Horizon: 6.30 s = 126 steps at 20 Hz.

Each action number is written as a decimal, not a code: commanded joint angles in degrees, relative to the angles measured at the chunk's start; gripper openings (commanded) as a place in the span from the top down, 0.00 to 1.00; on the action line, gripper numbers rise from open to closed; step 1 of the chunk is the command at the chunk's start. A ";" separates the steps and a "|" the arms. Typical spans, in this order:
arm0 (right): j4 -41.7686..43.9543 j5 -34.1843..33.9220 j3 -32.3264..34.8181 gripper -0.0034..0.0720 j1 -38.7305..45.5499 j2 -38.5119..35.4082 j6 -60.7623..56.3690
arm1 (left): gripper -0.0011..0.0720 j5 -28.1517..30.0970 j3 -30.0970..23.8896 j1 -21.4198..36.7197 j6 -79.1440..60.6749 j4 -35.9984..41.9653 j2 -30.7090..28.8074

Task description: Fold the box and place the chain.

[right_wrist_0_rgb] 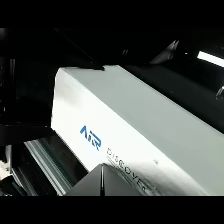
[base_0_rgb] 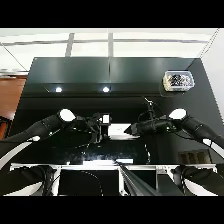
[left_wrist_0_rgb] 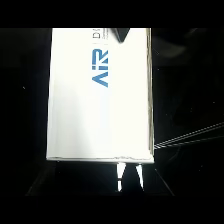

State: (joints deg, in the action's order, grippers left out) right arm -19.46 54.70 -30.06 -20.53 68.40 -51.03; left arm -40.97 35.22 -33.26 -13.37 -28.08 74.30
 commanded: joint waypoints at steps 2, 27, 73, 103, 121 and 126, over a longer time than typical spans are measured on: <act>-2.19 -2.45 0.07 0.94 -0.70 0.46 -0.87 | 0.48 0.04 0.04 0.02 -0.15 0.07 0.00; -20.09 17.05 -13.00 0.94 29.18 -22.03 -5.75 | 0.02 -2.75 11.54 -9.29 28.35 -12.35 -2.91; -20.24 17.07 -12.98 0.94 29.16 -22.03 -4.20 | 0.02 -5.77 22.91 -13.38 33.35 -19.02 11.61; -19.87 9.57 -12.98 0.94 23.85 -22.03 -5.84 | 0.59 -6.03 52.89 48.89 64.08 -42.07 29.33; -25.51 2.45 -13.29 0.94 21.77 -21.59 -8.48 | 0.23 -31.21 83.95 50.21 87.60 -46.95 36.48; -41.05 5.42 -20.41 0.94 21.86 -21.62 -13.38 | 0.95 -48.30 76.70 49.27 94.09 -47.47 25.38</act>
State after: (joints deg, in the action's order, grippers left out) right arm -51.16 57.89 -46.72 1.30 46.78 -61.06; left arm -78.26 114.80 16.58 74.91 -75.53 105.14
